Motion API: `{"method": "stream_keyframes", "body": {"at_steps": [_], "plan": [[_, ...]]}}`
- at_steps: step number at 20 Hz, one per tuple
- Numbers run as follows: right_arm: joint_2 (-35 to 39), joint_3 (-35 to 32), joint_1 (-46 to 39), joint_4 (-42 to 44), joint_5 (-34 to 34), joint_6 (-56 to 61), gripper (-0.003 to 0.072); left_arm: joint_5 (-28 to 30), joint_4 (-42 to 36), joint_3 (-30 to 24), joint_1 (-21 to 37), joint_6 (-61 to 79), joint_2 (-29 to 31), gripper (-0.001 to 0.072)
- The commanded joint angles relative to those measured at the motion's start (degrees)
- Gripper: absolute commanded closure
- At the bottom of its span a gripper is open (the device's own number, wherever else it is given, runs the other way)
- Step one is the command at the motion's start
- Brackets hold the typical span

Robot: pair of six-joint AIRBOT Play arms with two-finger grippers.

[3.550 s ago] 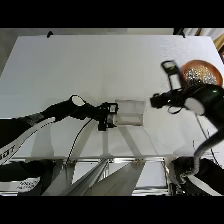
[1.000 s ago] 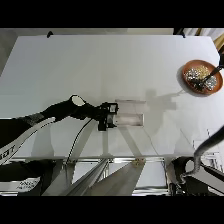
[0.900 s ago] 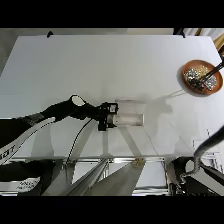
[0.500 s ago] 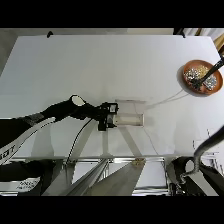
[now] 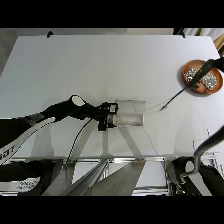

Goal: Fold the box and place the chain.

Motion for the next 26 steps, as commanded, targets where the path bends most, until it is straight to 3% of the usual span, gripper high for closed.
{"method": "stream_keyframes", "body": {"at_steps": [1,9,18,21,26], "plan": [[0.70,-0.74,8.02,1.81,3.45,-1.31,0.0672,0.02,0.00,0.07,0.04,0.00,0.02,0.0454],[0.61,-9.73,26.84,-9.27,-4.83,-2.27,0.0672,0.02,0.00,0.07,0.04,0.00,0.02,0.0454],[0.61,-23.96,33.73,-10.29,-17.73,-2.29,0.0672,0.02,0.00,0.07,0.04,0.00,0.02,0.0454],[0.55,-29.90,36.22,-10.27,-24.81,-2.32,0.0672,0.02,0.00,0.07,0.04,0.00,0.02,0.0454],[-3.32,-37.75,42.58,-10.19,-33.75,-2.25,0.0672,0.02,0.00,0.07,0.04,0.00,0.02,0.0454]]}}
